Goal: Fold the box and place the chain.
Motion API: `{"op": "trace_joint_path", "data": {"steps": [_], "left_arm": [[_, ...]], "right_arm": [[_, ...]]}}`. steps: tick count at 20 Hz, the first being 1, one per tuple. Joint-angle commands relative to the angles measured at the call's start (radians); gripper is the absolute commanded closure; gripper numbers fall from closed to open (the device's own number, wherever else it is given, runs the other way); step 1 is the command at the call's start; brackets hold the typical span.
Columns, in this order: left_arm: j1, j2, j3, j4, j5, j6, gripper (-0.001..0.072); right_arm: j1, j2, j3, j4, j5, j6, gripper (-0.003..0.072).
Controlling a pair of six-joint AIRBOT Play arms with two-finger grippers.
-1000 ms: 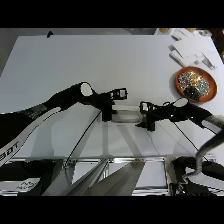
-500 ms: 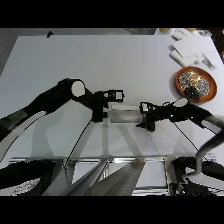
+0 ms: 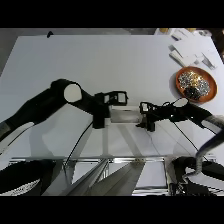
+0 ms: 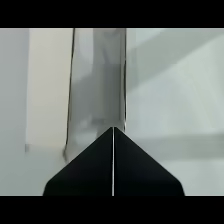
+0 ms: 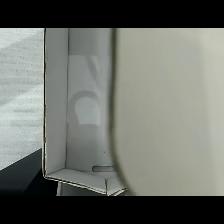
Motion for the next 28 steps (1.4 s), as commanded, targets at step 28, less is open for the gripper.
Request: {"op": "trace_joint_path", "data": {"steps": [28], "left_arm": [[0.262, 0.061, -0.105, -0.079, -0.106, 0.148, 0.0702]], "right_arm": [[0.000, 0.000, 0.000, 0.000, 0.000, 0.000, 0.0389]]}}
